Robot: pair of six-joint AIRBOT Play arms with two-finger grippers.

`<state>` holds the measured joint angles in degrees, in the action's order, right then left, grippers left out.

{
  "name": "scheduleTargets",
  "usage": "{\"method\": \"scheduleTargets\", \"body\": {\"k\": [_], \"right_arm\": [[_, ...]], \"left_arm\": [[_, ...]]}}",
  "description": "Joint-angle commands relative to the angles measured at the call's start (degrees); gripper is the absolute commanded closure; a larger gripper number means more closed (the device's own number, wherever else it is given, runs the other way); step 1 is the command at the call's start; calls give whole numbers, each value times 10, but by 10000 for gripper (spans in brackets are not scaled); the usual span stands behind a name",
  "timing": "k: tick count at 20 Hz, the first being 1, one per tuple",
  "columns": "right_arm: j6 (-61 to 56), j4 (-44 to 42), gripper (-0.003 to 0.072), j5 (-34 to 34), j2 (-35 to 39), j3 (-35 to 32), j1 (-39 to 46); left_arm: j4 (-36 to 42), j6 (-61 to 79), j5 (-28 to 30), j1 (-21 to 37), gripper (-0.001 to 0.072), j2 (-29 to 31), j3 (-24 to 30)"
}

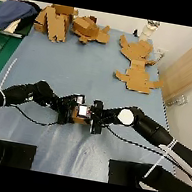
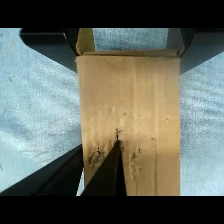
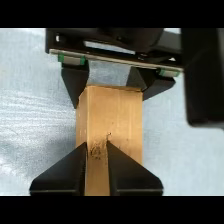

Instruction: Fold the box.

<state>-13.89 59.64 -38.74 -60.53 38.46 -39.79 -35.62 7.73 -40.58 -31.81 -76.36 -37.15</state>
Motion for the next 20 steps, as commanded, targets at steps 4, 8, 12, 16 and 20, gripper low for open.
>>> {"method": "scheduleTargets", "body": {"k": [4, 8, 12, 16, 20], "right_arm": [[-7, 6, 594, 8, 31, 0, 0], [-7, 11, 595, 26, 31, 0, 0], [-7, 11, 591, 16, 30, 0, 0], [-8, 10, 582, -53, 16, 0, 0], [-33, 8, 425, -78, 0, 1, 0]], "left_arm": [[-2, 3, -1, 0, 296, 0, 0], [-2, 3, -1, 0, 296, 0, 0], [-2, 3, -1, 0, 297, 0, 0], [-2, 3, -1, 0, 296, 0, 0], [-2, 3, -1, 0, 297, 0, 0]]}}
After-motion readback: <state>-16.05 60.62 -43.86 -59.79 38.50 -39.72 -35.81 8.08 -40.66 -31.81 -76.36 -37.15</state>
